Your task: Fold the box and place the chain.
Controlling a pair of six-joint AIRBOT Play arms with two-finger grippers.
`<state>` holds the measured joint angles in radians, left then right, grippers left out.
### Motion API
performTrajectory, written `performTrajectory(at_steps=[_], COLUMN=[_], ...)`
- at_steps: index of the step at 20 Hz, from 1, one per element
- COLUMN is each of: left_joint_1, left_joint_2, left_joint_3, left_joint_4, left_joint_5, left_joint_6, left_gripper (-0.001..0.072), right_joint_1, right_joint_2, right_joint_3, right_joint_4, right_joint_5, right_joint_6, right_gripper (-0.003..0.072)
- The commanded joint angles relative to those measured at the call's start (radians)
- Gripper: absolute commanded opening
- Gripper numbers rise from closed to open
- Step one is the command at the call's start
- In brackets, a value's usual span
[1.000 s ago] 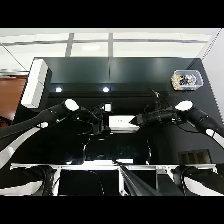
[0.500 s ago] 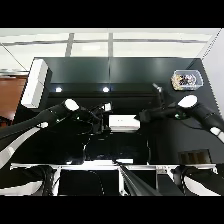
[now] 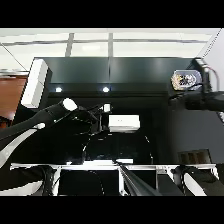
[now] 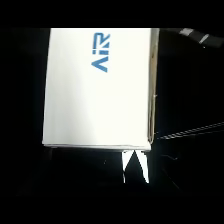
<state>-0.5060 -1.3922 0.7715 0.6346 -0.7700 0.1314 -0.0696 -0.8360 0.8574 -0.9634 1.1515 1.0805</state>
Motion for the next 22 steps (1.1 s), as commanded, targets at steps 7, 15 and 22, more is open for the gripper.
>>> performTrajectory(at_steps=[7, 15, 22], left_joint_1=[-0.094, -0.165, -0.168], left_joint_2=[0.121, -0.132, -0.182], left_joint_3=[0.096, 0.332, 0.334], left_joint_4=[0.060, 0.064, 0.064], left_joint_5=[-0.045, -0.077, -0.140], left_joint_6=[-0.148, -0.353, -0.394], left_gripper=[0.0705, 0.0704, 0.0704], right_joint_1=[-0.071, -0.071, -0.071], right_joint_2=[0.047, 0.047, 0.047], right_joint_3=[-0.072, -0.106, -0.106], right_joint_4=[-0.067, -0.055, -0.058], right_joint_5=[-0.043, -0.056, -0.069], right_joint_6=[0.087, 0.087, 0.086], right_gripper=[0.0014, 0.0013, 0.0014])
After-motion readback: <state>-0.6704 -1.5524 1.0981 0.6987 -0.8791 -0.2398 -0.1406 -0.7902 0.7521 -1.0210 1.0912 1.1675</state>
